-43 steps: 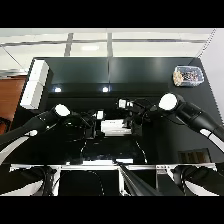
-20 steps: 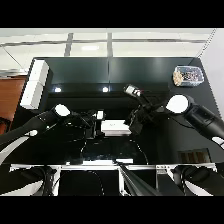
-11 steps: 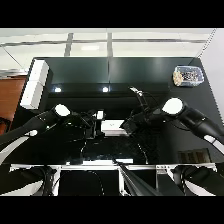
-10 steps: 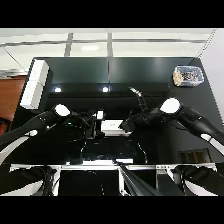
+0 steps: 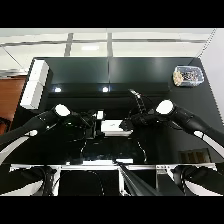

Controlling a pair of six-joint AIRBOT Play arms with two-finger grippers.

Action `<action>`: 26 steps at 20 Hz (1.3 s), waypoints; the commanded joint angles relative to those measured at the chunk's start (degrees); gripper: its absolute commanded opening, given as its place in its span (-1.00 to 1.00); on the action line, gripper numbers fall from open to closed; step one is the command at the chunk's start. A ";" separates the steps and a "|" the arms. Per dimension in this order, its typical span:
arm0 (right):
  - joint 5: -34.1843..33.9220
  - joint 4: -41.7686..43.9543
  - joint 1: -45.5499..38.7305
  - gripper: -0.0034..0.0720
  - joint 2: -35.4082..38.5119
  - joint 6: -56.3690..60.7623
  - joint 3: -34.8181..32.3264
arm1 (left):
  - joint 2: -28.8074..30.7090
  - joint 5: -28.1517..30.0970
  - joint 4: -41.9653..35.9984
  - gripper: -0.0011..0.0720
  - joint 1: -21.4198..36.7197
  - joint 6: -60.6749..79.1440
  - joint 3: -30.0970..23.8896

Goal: Fold the box and place the chain.

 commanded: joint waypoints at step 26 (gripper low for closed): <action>24.02 -20.28 -20.87 -0.87 24.61 8.09 7.41 | -2.60 -6.95 10.34 0.97 -8.11 -31.36 19.67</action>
